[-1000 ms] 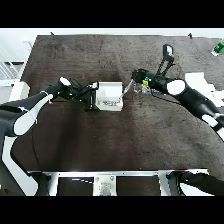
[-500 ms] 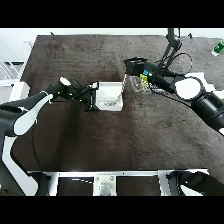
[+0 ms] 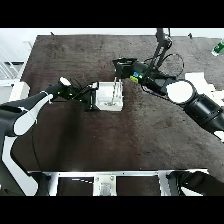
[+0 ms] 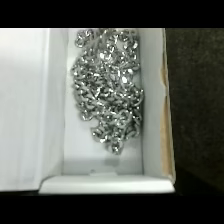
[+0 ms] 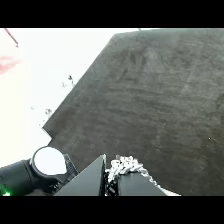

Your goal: Fold the box and place the chain.

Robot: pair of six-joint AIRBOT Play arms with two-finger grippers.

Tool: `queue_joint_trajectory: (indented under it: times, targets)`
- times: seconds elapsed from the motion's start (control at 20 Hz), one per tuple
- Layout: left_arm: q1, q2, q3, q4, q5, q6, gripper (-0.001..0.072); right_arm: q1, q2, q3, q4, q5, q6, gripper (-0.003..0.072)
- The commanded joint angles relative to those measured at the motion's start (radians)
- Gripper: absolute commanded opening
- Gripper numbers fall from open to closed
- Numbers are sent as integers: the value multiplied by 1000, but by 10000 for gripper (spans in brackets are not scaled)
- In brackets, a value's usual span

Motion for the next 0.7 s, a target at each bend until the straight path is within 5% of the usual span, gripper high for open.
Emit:
queue_joint_trajectory:
  times: [0.0, 0.5, 0.55, 0.65]
  targets:
    - [0, 0, 0, 0, 0, 0, 526, 21, -23, 1, 2, -37, -1, 11]
    - [0, 0, 0, 0, 0, 0, 526, 24, -284, -31, 45, 33, 0, 12]
    - [0, 0, 0, 0, 0, 0, 527, 24, -296, -44, 61, 33, 0, 38]
    - [0, 0, 0, 0, 0, 0, 526, 23, -284, -49, 63, 33, -3, 314]
